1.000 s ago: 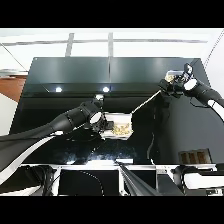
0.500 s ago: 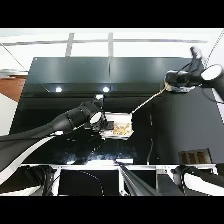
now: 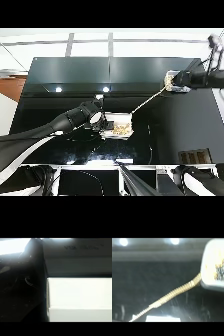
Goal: Fold the box and place the chain.
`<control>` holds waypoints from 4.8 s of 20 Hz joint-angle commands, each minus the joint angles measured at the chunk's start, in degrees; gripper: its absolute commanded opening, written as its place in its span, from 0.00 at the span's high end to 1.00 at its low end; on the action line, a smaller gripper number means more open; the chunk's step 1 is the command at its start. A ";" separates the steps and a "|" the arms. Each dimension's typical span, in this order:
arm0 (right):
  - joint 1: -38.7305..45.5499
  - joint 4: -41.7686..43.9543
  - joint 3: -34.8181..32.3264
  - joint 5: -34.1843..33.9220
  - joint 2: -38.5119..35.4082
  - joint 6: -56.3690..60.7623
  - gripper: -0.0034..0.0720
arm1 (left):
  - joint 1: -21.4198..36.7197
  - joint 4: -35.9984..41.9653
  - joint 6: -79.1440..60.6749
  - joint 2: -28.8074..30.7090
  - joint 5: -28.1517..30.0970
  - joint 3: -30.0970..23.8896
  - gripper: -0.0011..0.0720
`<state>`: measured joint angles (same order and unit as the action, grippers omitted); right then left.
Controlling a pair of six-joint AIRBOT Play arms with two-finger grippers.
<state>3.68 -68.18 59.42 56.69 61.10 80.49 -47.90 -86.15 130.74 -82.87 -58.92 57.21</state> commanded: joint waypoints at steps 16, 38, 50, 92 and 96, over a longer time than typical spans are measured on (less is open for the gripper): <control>-0.35 14.14 -4.17 -36.37 27.52 10.43 0.18 | -0.02 0.09 -0.02 0.02 0.17 0.04 0.94; 1.14 13.60 1.25 -20.52 1.05 1.05 0.89 | -0.02 0.04 -0.02 0.02 0.26 0.04 0.94; 1.31 22.93 20.61 19.50 -20.28 -4.48 0.89 | -0.02 0.04 -0.02 0.02 0.20 0.04 0.94; -27.50 28.02 -8.28 5.62 -7.56 -4.79 0.89 | -0.02 0.07 -0.02 0.02 0.15 0.04 0.94; -27.82 26.93 -11.06 5.53 -6.25 -4.55 0.49 | -0.02 0.07 -0.02 0.02 0.15 0.04 0.94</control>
<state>-23.90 -39.75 51.03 63.05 54.15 75.50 -47.90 -86.08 130.74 -82.87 -58.70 57.21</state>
